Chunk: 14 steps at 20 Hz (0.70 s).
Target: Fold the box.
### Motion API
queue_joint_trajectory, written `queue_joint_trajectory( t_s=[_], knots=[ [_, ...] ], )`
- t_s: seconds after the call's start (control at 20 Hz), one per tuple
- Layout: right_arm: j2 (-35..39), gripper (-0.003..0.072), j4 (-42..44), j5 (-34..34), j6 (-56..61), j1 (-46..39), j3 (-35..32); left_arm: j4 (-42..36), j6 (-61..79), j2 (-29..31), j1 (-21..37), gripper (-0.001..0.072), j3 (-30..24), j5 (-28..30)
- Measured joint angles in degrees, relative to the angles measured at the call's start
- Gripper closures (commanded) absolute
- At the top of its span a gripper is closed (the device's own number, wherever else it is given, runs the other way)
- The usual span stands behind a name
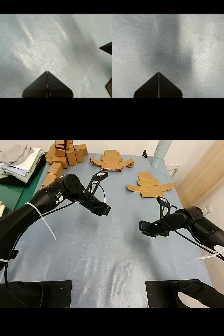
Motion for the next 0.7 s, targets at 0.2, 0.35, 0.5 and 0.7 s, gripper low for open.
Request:
queue_joint_trajectory(
  t_s=[0.2,0.35,0.5,0.7],
  knots=[
    [-0.02,0.0681,0.02,0.00,0.00,0.00,0.00,0.07,0.00,0.00,0.00,0.0695,0.00,0.00],
    [-0.02,0.0681,0.02,-0.02,0.00,0.00,0.00,0.00,0.02,0.00,0.00,0.0695,0.00,-0.02],
    [-0.02,0.0681,0.00,0.00,0.00,0.00,0.00,0.00,0.02,0.00,0.00,0.0695,0.00,0.00],
    [-0.02,0.0681,0.02,1.44,0.02,0.00,0.00,0.00,0.00,0.00,0.00,0.0695,0.00,0.00]
  ],
)
